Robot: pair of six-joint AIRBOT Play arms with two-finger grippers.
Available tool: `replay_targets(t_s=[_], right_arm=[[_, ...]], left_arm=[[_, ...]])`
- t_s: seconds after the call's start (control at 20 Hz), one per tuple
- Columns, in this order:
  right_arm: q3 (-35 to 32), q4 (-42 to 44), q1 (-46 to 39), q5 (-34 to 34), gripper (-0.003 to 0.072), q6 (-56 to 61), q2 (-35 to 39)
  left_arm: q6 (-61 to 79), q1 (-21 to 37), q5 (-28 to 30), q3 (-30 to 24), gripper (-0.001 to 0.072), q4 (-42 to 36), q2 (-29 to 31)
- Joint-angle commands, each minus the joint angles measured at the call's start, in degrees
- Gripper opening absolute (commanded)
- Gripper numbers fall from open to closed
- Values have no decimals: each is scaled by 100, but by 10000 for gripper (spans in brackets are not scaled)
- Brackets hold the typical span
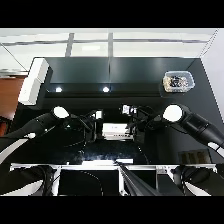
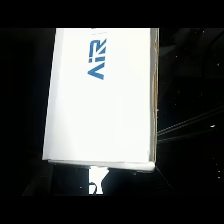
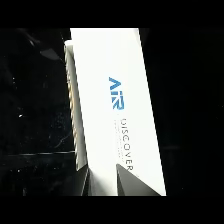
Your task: Fold the box and place the chain.
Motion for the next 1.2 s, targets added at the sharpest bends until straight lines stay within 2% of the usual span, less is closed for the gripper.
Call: replay_targets(t_s=[0.0,0.1,0.15,1.15], right_arm=[[-2,-20,2,-9,185,11,-35],[-2,-17,2,22,187,11,-35],[-2,-11,2,24,219,15,-35],[17,55,2,146,214,332,70]], left_arm=[[11,-4,2,0,398,2,-4],[11,-4,2,0,397,2,-4],[11,-4,2,0,398,2,-4],[11,-4,2,0,398,2,-4]])
